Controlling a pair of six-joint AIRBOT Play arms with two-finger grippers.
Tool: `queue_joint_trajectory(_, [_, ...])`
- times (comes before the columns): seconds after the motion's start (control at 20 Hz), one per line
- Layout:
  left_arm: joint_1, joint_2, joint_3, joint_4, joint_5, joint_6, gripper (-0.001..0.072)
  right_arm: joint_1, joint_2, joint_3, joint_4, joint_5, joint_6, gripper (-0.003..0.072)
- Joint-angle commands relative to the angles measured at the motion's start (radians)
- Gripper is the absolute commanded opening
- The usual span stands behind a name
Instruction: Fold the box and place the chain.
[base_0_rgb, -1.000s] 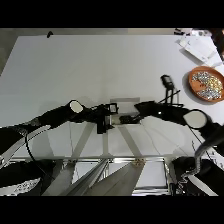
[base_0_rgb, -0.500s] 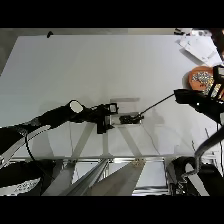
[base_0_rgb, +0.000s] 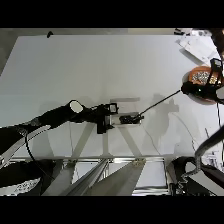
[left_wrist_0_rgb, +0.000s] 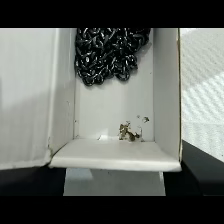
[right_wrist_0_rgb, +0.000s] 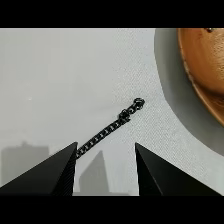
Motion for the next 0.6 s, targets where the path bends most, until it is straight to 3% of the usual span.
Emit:
queue_joint_trajectory(0.0, [0.0,0.001,0.0,0.0,0.0,0.0,0.0314,-0.005,-0.148,0.111,-0.005,0.104,0.015,0.0368])
queue_joint_trajectory(0.15, [0.0,0.001,0.0,0.0,0.0,0.0,0.0314,-0.005,-0.234,0.151,-0.006,0.145,0.067,0.0358])
queue_joint_trajectory(0.25, [0.0,0.001,0.0,0.0,0.0,0.0,0.0314,-0.005,-0.271,0.159,-0.007,0.151,0.097,0.0299])
queue_joint_trajectory(0.55, [0.0,0.001,0.0,0.0,0.0,0.0,0.0314,-0.005,-0.328,0.169,-0.065,0.122,0.142,0.0298])
